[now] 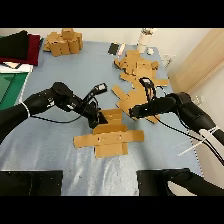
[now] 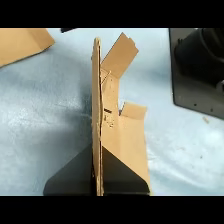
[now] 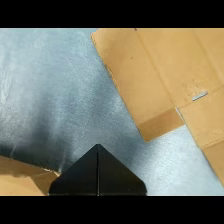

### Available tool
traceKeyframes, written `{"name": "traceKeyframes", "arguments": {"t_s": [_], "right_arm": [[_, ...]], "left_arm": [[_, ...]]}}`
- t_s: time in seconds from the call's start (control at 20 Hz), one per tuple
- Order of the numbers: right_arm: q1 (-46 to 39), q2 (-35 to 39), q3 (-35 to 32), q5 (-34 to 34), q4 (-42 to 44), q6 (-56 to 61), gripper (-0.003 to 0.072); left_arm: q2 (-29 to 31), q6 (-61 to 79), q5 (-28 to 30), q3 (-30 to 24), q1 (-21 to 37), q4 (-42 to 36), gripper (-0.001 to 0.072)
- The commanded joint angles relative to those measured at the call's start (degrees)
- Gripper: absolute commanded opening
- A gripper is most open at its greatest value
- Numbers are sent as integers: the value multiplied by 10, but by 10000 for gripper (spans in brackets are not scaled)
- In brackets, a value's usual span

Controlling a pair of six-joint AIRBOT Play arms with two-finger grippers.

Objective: Fold the box.

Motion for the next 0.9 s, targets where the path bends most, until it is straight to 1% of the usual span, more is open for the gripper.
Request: {"name": "traceKeyframes", "arguments": {"t_s": [0.0,0.15,0.35,0.45,0.6,0.75,0.85], "right_arm": [[-3,0,3,9,-2,7,3],[-3,0,3,11,-2,6,3],[-3,0,3,11,-2,6,3],[-3,0,2,11,-2,6,3],[-3,0,2,11,-1,6,3],[-3,-1,2,21,11,6,3],[-2,-6,2,25,13,6,3]], "left_arm": [[17,21,53,-1,-37,63,9],[17,29,56,-12,-52,69,8],[23,31,71,-38,-54,56,8],[37,44,84,-61,-54,48,8],[75,79,108,-104,-54,39,8],[94,111,112,-126,-54,4,9],[94,148,113,-138,-54,-53,9]]}}
